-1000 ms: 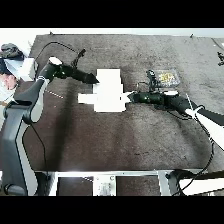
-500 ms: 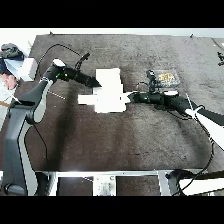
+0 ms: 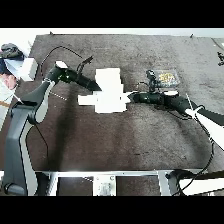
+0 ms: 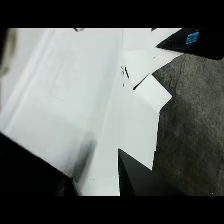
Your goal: Fold the box and place the chain.
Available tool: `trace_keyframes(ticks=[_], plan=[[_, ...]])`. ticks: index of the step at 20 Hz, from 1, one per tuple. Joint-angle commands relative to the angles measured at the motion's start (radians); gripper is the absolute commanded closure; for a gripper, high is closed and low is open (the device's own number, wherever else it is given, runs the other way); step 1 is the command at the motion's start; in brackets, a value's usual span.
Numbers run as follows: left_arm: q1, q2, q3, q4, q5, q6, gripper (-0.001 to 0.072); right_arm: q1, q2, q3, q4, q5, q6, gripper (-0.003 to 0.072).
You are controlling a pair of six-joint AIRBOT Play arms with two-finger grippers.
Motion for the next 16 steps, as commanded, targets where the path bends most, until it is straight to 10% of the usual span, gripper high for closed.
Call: trace_keyframes(ticks=[1,5,7,8,16], plan=[[-0.002,-0.003,0.0,-0.006,0.006,0.019,0.05,0.0,0.0,0.001,-0.008,-0.003,-0.003,0.0673],[-0.002,-0.003,0.0,-0.005,0.008,0.047,0.0696,0.0,0.001,0.001,-0.06,-0.013,-0.003,0.0671],[-0.002,-0.002,0.0,-0.005,0.004,0.091,0.0698,0.0,0.002,0.001,-0.06,-0.025,-0.003,0.0245],[-0.002,-0.002,0.0,-0.005,0.005,0.131,0.0698,-0.003,0.005,0.001,-0.06,-0.025,-0.003,0.0214],[-0.002,0.007,0.0,-0.004,-0.071,0.542,0.0704,-0.161,0.062,0.024,-0.109,0.03,0.095,0.0221]])
